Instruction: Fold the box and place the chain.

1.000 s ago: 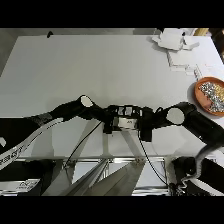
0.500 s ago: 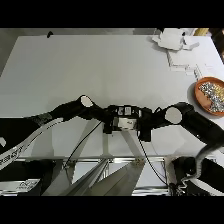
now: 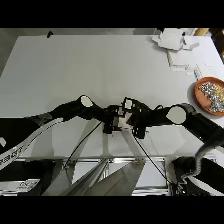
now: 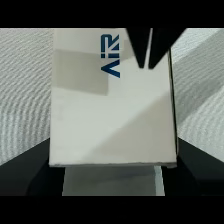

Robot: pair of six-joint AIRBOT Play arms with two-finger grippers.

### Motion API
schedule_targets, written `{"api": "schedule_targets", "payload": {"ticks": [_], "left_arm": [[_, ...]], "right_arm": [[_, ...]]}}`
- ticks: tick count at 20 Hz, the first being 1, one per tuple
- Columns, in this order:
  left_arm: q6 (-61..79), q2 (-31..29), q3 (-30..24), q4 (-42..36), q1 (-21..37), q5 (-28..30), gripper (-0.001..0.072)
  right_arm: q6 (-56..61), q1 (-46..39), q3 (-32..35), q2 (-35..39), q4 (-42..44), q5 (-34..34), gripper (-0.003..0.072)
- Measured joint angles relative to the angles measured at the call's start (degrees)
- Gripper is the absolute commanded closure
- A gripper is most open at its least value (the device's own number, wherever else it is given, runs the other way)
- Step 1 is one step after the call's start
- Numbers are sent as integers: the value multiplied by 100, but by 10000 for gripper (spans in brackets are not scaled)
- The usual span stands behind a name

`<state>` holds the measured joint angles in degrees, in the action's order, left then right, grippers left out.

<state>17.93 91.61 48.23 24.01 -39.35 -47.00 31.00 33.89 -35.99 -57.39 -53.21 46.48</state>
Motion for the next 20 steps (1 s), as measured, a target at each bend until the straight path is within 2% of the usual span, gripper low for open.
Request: {"api": "schedule_targets", "payload": {"ticks": [6,13,20], "left_arm": [[7,0,0,0,0,0,503],[13,0,0,2,0,2,503],[7,0,0,0,0,2,503]], "right_arm": [[44,372,0,-363,216,-387,668],[752,457,-7,-538,-422,-518,668],[1147,466,-9,-393,-726,-341,669]]}}
